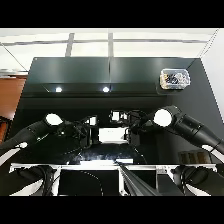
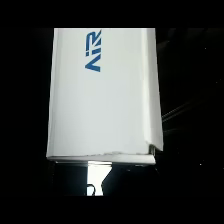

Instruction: Fold the box and place the chain.

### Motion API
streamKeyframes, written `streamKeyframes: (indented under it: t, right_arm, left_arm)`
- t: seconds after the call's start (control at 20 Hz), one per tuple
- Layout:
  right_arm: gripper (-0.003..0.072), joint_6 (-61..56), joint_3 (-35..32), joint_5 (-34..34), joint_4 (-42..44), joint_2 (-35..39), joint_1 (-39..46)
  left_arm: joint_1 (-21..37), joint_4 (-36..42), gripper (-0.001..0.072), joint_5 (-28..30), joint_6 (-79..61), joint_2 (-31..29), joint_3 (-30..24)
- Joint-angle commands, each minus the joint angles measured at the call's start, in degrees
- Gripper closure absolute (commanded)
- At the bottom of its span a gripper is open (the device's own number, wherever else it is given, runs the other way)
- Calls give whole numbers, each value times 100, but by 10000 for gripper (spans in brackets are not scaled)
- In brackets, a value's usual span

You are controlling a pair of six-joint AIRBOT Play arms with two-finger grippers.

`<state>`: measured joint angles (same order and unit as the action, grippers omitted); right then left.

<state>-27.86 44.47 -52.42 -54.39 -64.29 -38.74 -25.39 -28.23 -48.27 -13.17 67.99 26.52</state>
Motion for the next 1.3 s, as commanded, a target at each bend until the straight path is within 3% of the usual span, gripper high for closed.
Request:
streamKeyframes:
  t: [0.0, 0.45, 0.55, 1.25]
  right_arm:
    - [201, -7, 26, 42, -7, 7, -4]
    - [208, -61, 162, 31, 35, -17, 4]
    - [440, -59, 149, -7, 35, -39, 2]
    - [441, -61, 81, -223, 83, -42, 0]
  left_arm:
    - [0, -2, 222, 2, -7, 4, -4]
    - [0, -2, 222, 2, -9, 4, -4]
    - [0, -2, 223, 2, -9, 4, -4]
    - [0, -2, 222, 2, -7, 4, -4]
